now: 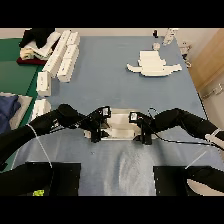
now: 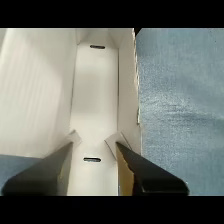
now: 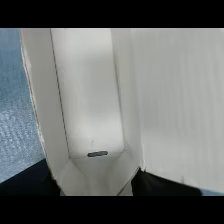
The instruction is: Fold the box.
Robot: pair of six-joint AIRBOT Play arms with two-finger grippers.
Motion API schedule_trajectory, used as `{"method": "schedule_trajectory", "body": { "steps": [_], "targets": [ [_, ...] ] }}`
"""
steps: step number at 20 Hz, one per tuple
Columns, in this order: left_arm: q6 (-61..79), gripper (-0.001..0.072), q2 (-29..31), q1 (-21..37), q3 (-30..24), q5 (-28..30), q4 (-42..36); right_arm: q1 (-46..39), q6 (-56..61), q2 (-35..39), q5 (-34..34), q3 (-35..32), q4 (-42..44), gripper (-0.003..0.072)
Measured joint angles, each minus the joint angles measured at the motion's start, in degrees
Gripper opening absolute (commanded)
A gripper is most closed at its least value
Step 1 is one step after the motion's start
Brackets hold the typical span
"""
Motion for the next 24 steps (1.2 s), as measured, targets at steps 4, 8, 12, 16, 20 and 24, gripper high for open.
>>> {"method": "schedule_trajectory", "body": {
  "steps": [4,8,12,16,20,24],
  "targets": [
    [-0.22,0.0484,0.00,0.00,-0.48,-0.04,-0.09,0.00,0.00,0.00,0.00,0.00,-0.02,0.0519],
    [-1.84,0.0013,0.24,-0.02,-0.66,-0.31,1.11,0.00,0.04,0.00,0.00,0.00,0.00,0.0519],
    [-15.08,0.0012,2.62,-0.04,0.90,-0.22,9.01,0.00,0.07,0.00,0.00,0.00,0.02,0.0519],
    [-37.73,0.0012,7.96,0.09,2.32,-2.05,22.36,0.00,0.04,0.00,0.00,0.00,0.02,0.0519],
    [-64.50,0.0011,13.60,4.35,2.73,-4.35,36.70,0.00,0.04,0.00,-0.02,0.00,0.02,0.0519],
    [-80.63,0.0011,15.65,17.20,2.80,-12.28,41.27,0.00,0.04,0.00,0.00,0.00,0.02,0.0519]
  ]
}}
